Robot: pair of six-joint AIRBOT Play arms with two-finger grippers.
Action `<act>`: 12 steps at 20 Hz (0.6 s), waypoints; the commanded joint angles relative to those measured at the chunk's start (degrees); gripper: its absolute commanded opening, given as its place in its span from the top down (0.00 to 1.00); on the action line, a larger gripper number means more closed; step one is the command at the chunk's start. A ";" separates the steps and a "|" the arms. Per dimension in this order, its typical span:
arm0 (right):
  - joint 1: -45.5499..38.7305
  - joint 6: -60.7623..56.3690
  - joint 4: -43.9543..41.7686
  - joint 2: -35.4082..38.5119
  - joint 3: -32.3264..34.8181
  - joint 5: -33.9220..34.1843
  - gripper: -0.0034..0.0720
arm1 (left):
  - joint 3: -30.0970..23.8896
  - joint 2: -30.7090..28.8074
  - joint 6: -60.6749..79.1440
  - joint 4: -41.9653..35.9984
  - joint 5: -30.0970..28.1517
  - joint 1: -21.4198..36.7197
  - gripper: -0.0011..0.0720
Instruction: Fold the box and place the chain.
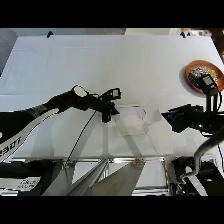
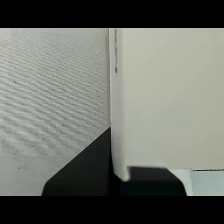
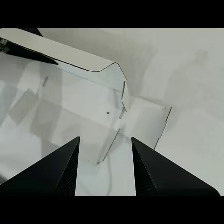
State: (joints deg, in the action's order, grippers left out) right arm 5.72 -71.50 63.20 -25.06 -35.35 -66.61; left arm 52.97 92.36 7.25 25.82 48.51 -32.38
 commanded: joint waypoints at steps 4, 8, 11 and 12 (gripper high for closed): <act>0.04 -0.02 0.00 0.04 0.02 0.13 0.48 | 0.24 -0.17 -4.96 5.35 1.44 0.00 0.98; 0.04 0.00 0.00 0.04 0.02 0.15 0.48 | 0.50 -0.35 -4.94 6.21 1.46 0.00 0.98; 0.04 0.02 0.00 0.04 0.02 0.15 0.48 | 0.50 -0.35 -5.40 8.87 1.90 -0.02 0.98; 0.04 0.04 0.00 0.04 0.02 0.15 0.48 | 0.50 -0.35 -5.42 8.96 1.88 -0.02 0.98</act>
